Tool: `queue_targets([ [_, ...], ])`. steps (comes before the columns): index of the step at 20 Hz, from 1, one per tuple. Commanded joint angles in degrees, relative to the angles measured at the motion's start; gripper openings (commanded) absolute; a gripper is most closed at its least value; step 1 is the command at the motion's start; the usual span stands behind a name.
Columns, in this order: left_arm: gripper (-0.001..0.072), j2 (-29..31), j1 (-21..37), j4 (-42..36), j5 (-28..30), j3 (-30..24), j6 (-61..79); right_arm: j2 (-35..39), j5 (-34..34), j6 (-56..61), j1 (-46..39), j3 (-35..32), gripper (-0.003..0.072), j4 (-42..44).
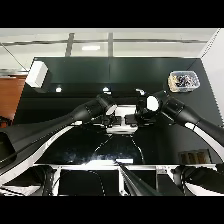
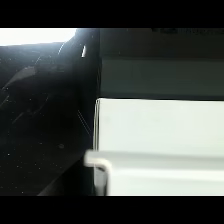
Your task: Fold the box and place the chain.
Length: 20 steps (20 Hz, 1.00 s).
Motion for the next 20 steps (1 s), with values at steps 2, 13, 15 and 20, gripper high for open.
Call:
queue_targets([
  [2,0.0028,0.0,0.0,0.0,0.0,0.0,0.0,0.0,0.1,0.2,0.2,0.3,0.0326,1.7],
  [13,0.0028,0.0,0.0,0.0,0.0,0.0,0.0,-0.2,-1.6,3.0,0.2,0.3,0.0195,-0.6],
  [15,0.0028,0.0,0.0,0.0,0.0,0.0,0.0,-0.2,-1.7,3.7,0.2,0.3,0.0191,-1.9],
  [20,0.0029,0.0,0.0,0.0,0.0,0.0,0.0,-1.5,-1.9,4.2,0.2,0.3,0.0191,-2.3],
])
